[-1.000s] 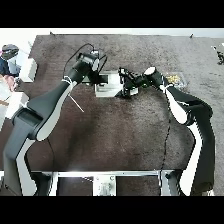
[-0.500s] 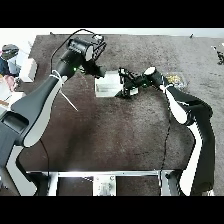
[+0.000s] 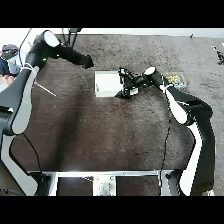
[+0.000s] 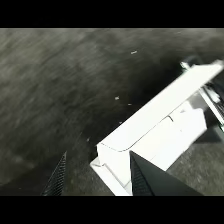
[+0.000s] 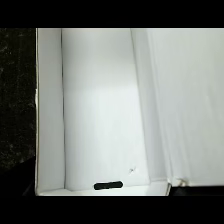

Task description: Fold the box and place the chain.

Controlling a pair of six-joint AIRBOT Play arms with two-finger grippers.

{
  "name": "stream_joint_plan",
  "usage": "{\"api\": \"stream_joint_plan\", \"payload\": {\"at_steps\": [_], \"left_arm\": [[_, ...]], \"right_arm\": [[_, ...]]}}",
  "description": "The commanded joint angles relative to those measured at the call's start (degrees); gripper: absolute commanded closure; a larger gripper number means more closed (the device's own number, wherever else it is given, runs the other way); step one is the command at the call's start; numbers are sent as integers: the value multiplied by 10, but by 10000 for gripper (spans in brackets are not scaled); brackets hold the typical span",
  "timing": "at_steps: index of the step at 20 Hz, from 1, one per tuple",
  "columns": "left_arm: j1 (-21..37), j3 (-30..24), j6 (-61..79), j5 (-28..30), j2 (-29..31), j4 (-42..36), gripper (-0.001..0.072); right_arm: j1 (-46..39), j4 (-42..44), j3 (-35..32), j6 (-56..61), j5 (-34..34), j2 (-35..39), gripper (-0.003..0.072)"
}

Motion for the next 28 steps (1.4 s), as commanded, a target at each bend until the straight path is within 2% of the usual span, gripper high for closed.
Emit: {"api": "stream_joint_plan", "payload": {"at_steps": [1, 4, 5, 6, 7, 11, 13, 16, 18, 21, 26, 28], "left_arm": [[50, -10, 249, -49, -46, -201, 263], [51, -10, 394, -96, -90, -206, 260], [51, -11, 444, -119, -102, -203, 219], [51, -11, 486, -142, -111, -200, 37], [51, -11, 517, -160, -121, -194, 17], [51, -11, 583, -171, -154, -181, 16], [51, -11, 600, -170, -160, -148, 16], [51, -11, 604, -174, -165, -143, 16], [51, -11, 617, -163, -172, -148, 17], [49, -11, 660, -160, -191, -197, 17], [49, -11, 665, -151, -198, -206, 17], [49, -11, 664, -130, -199, -209, 18]], "right_arm": [[0, 0, 0, 0, 0, 0, 157], [0, 0, 0, 0, 0, 0, 157], [0, 0, 0, 0, 0, 0, 157], [0, 0, 0, 0, 0, 0, 157], [0, 0, 0, 0, 0, 0, 156], [0, 0, 0, 0, 0, 0, 157], [0, 0, 0, 0, 0, 0, 157], [0, 0, 0, 0, 0, 0, 157], [0, 0, 0, 0, 0, 0, 157], [0, 0, 0, 0, 0, 0, 156], [0, 0, 0, 0, 0, 0, 156], [0, 0, 0, 0, 0, 0, 157]]}}
